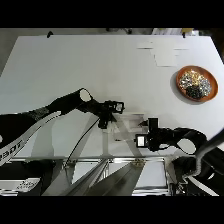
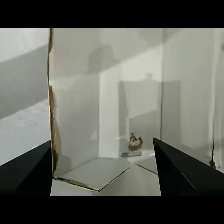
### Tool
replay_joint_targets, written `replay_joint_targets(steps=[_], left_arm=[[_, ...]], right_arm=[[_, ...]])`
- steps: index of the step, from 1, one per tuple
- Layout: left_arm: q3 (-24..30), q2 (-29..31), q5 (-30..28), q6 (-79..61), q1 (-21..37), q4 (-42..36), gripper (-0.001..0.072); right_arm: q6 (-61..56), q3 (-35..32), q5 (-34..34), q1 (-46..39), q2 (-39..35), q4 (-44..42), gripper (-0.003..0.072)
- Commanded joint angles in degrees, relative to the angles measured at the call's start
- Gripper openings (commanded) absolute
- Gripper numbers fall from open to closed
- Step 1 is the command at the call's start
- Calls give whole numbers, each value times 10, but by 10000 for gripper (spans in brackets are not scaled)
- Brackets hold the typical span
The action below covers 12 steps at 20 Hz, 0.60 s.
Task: Fold the box and place the chain.
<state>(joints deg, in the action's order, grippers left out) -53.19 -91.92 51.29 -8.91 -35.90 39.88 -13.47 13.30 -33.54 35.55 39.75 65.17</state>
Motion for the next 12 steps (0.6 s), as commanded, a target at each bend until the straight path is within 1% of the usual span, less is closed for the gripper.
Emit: replay_joint_targets(steps=[1,3,7,12], left_arm=[[0,0,0,-1,0,0,10],[0,0,0,-1,0,0,10],[0,0,0,-1,0,0,10],[0,0,0,-1,0,0,10]], right_arm=[[0,10,-5,-27,1,-25,653],[0,18,-38,-58,1,-24,653],[12,42,-35,-85,6,-56,653],[21,61,-39,-123,33,-68,653]])
